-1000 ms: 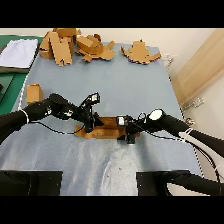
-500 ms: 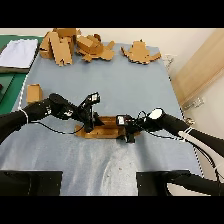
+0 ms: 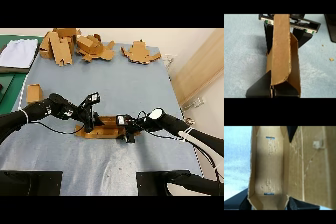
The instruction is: Fold the box.
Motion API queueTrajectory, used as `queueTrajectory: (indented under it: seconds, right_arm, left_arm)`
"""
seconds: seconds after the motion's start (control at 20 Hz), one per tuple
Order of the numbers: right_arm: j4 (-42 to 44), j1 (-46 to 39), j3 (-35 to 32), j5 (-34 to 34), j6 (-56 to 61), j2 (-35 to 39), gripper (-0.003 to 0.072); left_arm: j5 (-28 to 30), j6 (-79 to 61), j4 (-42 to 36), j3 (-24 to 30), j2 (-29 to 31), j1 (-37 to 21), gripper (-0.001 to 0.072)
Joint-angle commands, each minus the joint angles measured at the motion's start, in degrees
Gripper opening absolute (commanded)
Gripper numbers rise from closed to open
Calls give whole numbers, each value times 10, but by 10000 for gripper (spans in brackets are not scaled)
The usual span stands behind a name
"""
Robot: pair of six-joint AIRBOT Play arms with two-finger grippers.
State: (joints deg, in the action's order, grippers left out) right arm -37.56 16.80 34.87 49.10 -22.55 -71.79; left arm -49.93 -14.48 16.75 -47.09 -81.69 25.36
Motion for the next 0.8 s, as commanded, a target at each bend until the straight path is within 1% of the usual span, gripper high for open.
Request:
queueTrajectory:
  seconds: [0.0,0.1,0.15,0.2,0.6,0.65,0.7,0.75]
  right_arm:
    - [-4,0,0,0,0,0,561]
    - [-4,0,0,0,0,0,552]
    - [-4,0,0,0,0,0,500]
    - [-4,0,0,0,0,0,421]
    - [-12,0,0,0,0,0,415]
    - [-13,0,0,0,0,0,415]
    - [-13,0,0,0,0,0,415]
    - [-13,0,0,0,0,0,415]
  left_arm:
    - [0,0,0,0,0,0,13]
    - [0,0,0,0,0,0,13]
    - [0,0,0,0,0,0,13]
    - [0,0,0,0,0,0,13]
    - [10,14,-1,0,0,0,14]
    - [15,25,0,0,0,0,57]
    - [27,31,-2,0,0,-1,315]
    - [43,74,-4,0,1,-1,447]
